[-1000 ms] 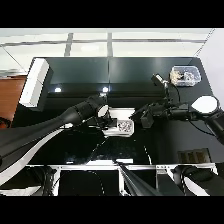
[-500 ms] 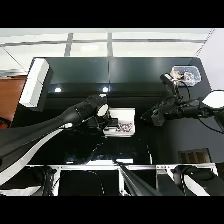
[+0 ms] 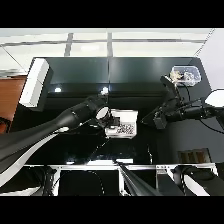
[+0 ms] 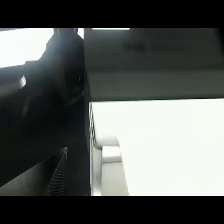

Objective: Fold the box and place the chain.

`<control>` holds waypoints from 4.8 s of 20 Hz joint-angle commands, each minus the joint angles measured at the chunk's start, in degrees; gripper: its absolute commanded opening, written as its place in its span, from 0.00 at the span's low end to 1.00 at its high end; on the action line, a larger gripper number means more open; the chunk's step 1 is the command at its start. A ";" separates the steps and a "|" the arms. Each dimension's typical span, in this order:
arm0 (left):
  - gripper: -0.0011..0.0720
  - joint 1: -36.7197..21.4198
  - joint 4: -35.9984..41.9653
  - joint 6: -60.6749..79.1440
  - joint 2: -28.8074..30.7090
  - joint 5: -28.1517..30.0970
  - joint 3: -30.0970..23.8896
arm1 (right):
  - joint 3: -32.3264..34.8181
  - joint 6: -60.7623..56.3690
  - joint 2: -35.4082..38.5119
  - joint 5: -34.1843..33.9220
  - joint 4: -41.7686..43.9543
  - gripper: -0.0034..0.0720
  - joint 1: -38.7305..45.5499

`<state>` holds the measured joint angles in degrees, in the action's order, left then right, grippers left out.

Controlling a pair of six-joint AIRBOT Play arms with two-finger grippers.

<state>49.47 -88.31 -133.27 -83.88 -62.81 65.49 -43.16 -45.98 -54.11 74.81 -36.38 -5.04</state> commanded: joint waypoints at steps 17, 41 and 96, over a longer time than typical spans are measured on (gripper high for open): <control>0.66 -30.18 55.56 98.12 29.35 2.47 -35.34 | -0.07 -3.56 0.02 -6.73 0.07 0.46 0.04; 1.00 -25.57 56.06 148.52 6.64 12.50 -28.59 | -0.04 -4.83 0.02 -9.53 -1.79 0.46 0.39; 0.38 -20.02 55.12 144.80 2.89 17.31 -24.87 | -2.95 7.37 -13.27 -23.78 0.70 0.88 -7.04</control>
<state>29.47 -33.17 11.55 -80.95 -45.54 40.62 -45.89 -47.66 -66.46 48.03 -34.76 -11.22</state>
